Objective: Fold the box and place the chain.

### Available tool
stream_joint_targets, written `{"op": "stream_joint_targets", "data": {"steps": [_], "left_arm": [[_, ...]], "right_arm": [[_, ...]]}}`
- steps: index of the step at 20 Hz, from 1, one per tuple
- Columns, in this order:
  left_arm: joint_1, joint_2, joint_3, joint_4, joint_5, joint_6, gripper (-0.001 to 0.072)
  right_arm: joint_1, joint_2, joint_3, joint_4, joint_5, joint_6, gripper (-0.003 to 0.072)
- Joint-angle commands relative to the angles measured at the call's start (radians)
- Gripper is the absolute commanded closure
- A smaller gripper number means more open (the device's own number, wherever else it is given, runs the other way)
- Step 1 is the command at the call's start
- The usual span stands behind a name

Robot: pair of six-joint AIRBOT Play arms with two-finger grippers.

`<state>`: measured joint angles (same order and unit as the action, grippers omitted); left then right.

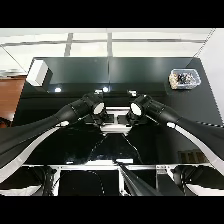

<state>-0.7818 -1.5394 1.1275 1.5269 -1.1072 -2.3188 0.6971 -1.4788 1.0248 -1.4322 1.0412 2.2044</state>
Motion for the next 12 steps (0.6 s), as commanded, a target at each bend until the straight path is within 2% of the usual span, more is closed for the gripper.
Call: {"op": "stream_joint_targets", "data": {"steps": [1,2,3,5,7,8,9,12], "left_arm": [[0.000,0.000,0.000,0.002,-0.002,0.000,0.0679],[0.000,0.000,0.000,0.002,-0.002,0.000,0.0679],[0.000,0.000,0.000,0.002,-0.002,0.000,0.0679],[0.000,0.000,0.000,0.002,-0.002,0.000,0.0679],[0.000,0.000,0.000,0.002,-0.002,0.000,0.0679],[0.000,0.000,0.000,0.002,-0.002,0.000,0.0679],[0.000,0.000,0.000,0.002,-0.002,0.000,0.0679],[0.000,0.000,0.000,0.002,-0.002,0.000,0.0679]], "right_arm": [[0.000,-0.001,0.006,-0.002,0.015,-0.003,0.0666],[-0.001,-0.001,0.014,-0.003,0.018,-0.003,0.0607],[-0.002,-0.001,0.024,-0.006,0.024,-0.002,0.0494],[-0.007,-0.001,0.033,-0.012,0.042,-0.005,0.0476],[-0.010,-0.001,0.033,-0.014,0.053,-0.005,0.0500],[-0.010,-0.001,0.033,-0.014,0.053,-0.005,0.0603],[-0.010,-0.001,0.033,-0.013,0.050,-0.005,0.0669],[-0.010,-0.001,0.033,-0.009,0.046,-0.005,0.0668]]}}
